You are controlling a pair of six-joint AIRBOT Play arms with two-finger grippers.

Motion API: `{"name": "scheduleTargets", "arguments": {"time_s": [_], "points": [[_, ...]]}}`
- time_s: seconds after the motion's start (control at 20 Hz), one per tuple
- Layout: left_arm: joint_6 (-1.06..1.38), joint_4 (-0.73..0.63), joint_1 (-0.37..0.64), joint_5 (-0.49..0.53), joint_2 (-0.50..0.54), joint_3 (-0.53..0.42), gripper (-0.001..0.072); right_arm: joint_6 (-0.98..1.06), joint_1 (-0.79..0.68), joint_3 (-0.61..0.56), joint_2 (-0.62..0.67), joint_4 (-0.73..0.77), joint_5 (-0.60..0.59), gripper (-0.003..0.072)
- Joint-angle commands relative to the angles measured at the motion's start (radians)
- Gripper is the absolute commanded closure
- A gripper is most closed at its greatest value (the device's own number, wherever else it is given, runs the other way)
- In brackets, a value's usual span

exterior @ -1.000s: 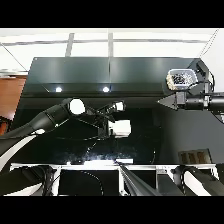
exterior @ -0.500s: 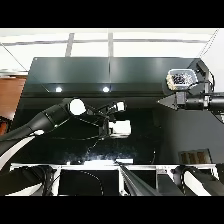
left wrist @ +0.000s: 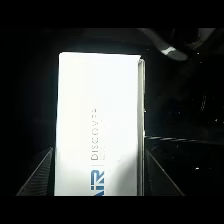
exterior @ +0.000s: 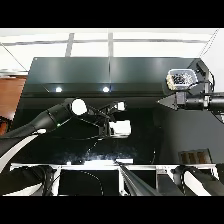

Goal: Fold the box and place the chain.

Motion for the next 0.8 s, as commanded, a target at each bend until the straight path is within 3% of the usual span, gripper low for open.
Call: {"name": "scheduleTargets", "arguments": {"time_s": [0.0,0.75], "points": [[-0.005,-0.003,-0.001,-0.043,-0.006,0.001,0.0001,-0.001,0.000,0.001,0.001,0.000,0.000,0.0674],[-0.011,0.005,-0.039,-0.032,-0.006,-0.001,-0.0005,-0.001,0.000,0.001,0.001,0.000,0.000,0.0675]]}}
